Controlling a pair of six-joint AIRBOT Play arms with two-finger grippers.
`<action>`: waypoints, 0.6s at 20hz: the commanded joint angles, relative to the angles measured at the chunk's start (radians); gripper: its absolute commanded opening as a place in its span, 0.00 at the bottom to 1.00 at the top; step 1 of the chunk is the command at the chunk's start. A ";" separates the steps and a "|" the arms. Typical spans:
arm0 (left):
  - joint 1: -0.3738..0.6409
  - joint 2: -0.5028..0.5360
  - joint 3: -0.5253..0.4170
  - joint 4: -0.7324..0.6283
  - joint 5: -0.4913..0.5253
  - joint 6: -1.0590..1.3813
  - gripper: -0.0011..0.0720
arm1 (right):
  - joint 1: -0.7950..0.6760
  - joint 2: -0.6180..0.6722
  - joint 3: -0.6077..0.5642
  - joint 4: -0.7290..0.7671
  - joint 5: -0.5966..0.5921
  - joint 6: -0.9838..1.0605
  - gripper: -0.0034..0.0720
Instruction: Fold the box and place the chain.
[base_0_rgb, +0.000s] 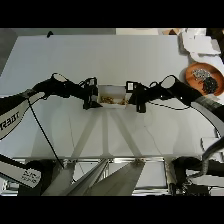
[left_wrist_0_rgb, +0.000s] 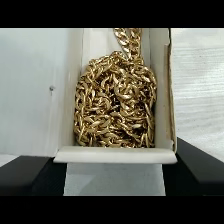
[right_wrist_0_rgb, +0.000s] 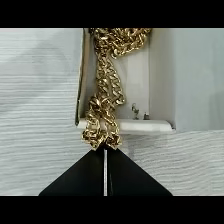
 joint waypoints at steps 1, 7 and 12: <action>0.000 0.000 0.000 0.000 0.001 -0.001 0.39 | 0.000 0.002 0.000 0.003 0.021 0.002 0.06; 0.000 0.000 0.000 0.000 0.001 -0.001 0.39 | 0.000 0.043 0.000 -0.056 0.017 0.064 0.06; 0.000 0.000 0.000 0.000 0.000 -0.001 0.39 | 0.025 0.094 0.000 -0.056 0.018 0.087 0.06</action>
